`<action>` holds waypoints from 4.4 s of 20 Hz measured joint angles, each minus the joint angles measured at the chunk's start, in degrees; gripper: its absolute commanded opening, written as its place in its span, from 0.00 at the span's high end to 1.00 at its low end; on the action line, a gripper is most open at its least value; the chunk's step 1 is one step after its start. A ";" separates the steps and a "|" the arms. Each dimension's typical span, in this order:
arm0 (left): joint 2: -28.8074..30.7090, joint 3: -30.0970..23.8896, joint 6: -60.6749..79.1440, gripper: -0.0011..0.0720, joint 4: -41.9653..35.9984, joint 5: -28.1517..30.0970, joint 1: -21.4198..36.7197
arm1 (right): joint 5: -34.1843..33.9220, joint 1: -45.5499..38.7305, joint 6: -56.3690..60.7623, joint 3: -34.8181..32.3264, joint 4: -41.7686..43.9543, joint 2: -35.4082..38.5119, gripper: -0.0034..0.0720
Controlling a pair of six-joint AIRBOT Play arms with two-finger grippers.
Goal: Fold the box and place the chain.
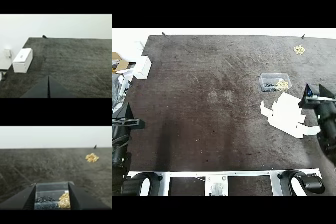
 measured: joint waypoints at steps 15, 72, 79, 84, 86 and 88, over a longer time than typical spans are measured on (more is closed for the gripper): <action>0.00 0.00 -0.02 0.97 0.02 0.00 0.00 | 73.72 -51.47 51.32 38.10 -46.64 -44.06 0.35; -0.11 0.15 -0.17 0.60 0.04 -12.28 0.00 | 59.39 0.96 29.27 28.41 -16.11 -64.32 0.95; -5.44 4.83 -4.31 0.39 -0.11 -23.15 0.00 | 52.68 2.80 25.27 30.32 -14.23 -65.92 0.95; -27.06 15.10 -4.98 0.30 -0.09 -35.21 -0.02 | 51.98 2.97 22.60 30.49 -13.25 -66.05 0.95; -38.10 21.46 -4.55 0.30 0.35 -40.85 -0.02 | 51.84 3.02 21.99 30.49 -13.16 -66.05 0.95; -49.22 29.03 -4.61 0.30 1.44 -46.82 -0.24 | 51.76 3.02 21.46 30.49 -13.07 -66.05 0.95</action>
